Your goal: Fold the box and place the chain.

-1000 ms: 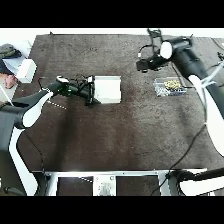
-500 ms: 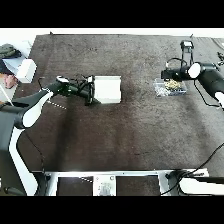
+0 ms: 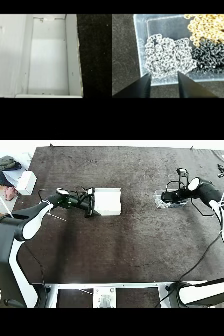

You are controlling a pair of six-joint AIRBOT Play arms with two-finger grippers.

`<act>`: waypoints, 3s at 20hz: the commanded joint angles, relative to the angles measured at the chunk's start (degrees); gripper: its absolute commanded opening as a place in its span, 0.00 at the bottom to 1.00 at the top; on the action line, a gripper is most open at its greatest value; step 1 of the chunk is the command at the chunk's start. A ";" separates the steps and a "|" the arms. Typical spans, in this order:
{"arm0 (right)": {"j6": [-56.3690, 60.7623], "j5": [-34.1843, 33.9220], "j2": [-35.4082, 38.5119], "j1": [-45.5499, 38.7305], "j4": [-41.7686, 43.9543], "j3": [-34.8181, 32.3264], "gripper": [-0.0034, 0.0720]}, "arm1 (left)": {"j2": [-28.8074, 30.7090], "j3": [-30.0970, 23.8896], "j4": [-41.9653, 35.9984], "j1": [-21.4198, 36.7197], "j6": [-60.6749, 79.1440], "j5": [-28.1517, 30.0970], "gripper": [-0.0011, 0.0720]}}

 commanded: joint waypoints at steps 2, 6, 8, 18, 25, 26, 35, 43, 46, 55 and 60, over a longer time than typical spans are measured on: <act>-2.40 7.82 -4.74 -0.17 0.48 6.29 0.41 | 0.02 -0.02 0.00 -0.02 0.02 -0.11 0.57; -3.37 9.75 -6.38 0.87 0.42 7.56 0.41 | 0.02 -0.02 0.00 -0.02 0.02 -0.09 0.57; -3.48 9.60 -7.26 1.09 0.46 7.58 0.41 | 0.02 -0.02 0.00 -0.02 0.02 -0.09 0.57; -3.45 10.56 -7.98 1.25 -0.17 10.88 0.03 | 0.02 -0.02 0.00 -0.02 0.02 -0.04 0.57; -3.50 12.46 2.89 1.27 0.52 11.37 0.03 | 0.02 -0.02 0.00 -0.02 0.02 -0.07 0.57; -3.54 12.39 5.86 1.27 1.14 11.37 0.03 | 0.02 -0.02 0.00 -0.02 0.02 -0.02 0.57; -7.54 -3.58 31.23 7.98 6.95 11.37 0.03 | 0.02 -0.02 0.00 -0.02 0.02 -0.02 0.57; -7.98 -10.45 29.40 28.09 6.91 11.30 0.03 | 0.02 -0.02 0.00 -0.02 0.02 -0.02 0.57; -7.96 -10.67 25.16 33.81 6.91 11.28 0.03 | 0.02 -0.02 0.00 -0.02 0.02 -0.02 0.57; -7.72 -9.86 10.49 39.85 6.91 10.88 0.03 | 0.02 -0.02 0.00 -0.02 0.02 0.00 0.57; -7.32 -9.92 6.14 39.36 5.95 7.41 0.41 | 0.02 -0.02 0.00 -0.02 0.02 0.02 0.57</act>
